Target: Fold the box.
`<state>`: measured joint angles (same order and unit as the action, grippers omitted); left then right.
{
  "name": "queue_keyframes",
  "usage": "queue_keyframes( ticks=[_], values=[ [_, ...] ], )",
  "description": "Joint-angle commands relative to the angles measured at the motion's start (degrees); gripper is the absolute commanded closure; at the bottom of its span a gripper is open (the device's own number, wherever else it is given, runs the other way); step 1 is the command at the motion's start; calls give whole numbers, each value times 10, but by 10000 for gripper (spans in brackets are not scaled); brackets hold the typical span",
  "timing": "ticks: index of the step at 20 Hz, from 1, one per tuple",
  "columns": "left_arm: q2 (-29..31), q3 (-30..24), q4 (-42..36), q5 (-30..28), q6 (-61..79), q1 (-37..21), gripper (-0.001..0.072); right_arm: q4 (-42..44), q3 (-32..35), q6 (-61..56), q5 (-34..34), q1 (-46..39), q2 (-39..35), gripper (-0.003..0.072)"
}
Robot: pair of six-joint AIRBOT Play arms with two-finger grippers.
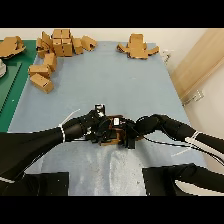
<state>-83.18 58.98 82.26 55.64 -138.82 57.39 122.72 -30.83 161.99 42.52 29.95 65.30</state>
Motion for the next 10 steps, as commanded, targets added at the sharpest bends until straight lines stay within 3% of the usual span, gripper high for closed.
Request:
queue_keyframes(
  ticks=[1, 6, 7, 8, 10],
  values=[
    [0, 0, 2, 13, -1, 0, 354, 0, 0, 0, 0, 0, 0, 78],
    [1, 4, 2, 22, 0, 0, 353, 0, 0, 0, 0, 0, 0, 79],
    [1, 9, 2, 26, 1, 0, 328, 0, 0, 0, 0, 0, 0, 79],
    [1, 17, 5, 34, 2, 0, 249, 0, 0, 0, 0, 0, 0, 79],
    [1, 38, 19, 59, 2, 0, 217, 0, 0, 0, 0, 0, 0, 79]
  ],
)
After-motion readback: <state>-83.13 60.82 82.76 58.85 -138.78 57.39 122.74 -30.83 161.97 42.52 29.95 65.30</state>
